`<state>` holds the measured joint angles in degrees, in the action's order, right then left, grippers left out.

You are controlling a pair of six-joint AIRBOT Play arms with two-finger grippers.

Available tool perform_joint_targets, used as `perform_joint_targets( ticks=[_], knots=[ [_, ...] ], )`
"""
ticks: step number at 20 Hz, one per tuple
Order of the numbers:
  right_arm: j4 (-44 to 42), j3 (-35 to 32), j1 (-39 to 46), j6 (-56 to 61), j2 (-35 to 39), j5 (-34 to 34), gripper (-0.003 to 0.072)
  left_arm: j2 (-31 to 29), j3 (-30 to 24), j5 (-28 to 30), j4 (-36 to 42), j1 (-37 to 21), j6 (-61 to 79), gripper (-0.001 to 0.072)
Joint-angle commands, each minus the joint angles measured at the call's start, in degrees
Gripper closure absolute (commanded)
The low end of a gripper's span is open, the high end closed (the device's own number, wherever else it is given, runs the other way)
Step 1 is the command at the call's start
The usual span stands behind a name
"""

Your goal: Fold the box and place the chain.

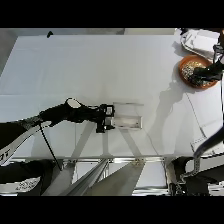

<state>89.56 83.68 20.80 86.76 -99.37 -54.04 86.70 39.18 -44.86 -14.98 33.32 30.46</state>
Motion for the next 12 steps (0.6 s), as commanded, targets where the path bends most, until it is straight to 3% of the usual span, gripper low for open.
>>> perform_joint_targets(
  ticks=[1, 3, 12],
  knots=[
    [-3.06, 0.9, 0.17, 0.44, -2.29, 2.54, 0.0352, -0.04, 0.0, 0.02, -0.02, -0.02, 0.0, 0.0458],
    [-3.06, 0.9, 0.17, 0.44, -2.86, 2.47, 0.0355, -0.04, 0.0, 0.0, -0.02, -0.02, 0.0, 0.0458],
    [-3.02, 0.9, 0.17, 3.43, -4.61, 0.52, 0.0547, -0.04, 0.0, 0.02, -0.02, -0.02, -0.02, 0.0458]
  ],
)
